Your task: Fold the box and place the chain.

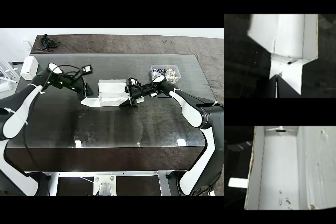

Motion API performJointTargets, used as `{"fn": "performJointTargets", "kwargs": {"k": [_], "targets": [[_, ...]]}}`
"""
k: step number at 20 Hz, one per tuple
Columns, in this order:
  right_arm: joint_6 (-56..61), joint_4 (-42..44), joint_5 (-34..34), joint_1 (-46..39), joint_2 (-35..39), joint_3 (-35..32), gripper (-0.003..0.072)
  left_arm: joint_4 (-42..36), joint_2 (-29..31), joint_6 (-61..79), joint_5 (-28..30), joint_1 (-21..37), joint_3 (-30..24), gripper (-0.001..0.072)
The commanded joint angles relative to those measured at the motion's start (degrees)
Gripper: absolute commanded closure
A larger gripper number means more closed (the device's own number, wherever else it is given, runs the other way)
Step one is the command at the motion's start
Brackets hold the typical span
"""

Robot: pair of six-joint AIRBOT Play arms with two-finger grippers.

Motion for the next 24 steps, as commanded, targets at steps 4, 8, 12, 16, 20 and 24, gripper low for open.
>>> {"fn": "performJointTargets", "kwargs": {"k": [4,8,12,16,20,24], "targets": [[0.0,0.0,0.02,-0.04,-0.04,-0.02,0.0121,-1.4,7.61,-20.52,-0.87,4.09,-1.31,0.0694],[0.0,0.0,0.02,-0.04,-0.04,-0.02,0.012,-4.09,16.48,-29.46,1.36,10.56,-11.52,0.0694],[0.02,0.0,0.02,-0.04,-0.04,-0.02,0.0121,-4.96,21.2,-41.97,4.04,15.63,-21.24,0.0692],[0.0,0.0,0.02,-0.04,-0.04,-0.02,0.0121,-4.9,21.18,-48.7,5.49,15.41,-25.94,0.069],[0.0,0.0,0.02,-0.04,-0.04,-0.02,0.0121,-5.22,20.98,-54.27,7.34,15.43,-29.16,0.069],[0.02,0.0,0.02,-0.04,-0.04,-0.02,0.0121,-5.29,18.75,-55.58,7.56,13.14,-29.49,0.069]]}}
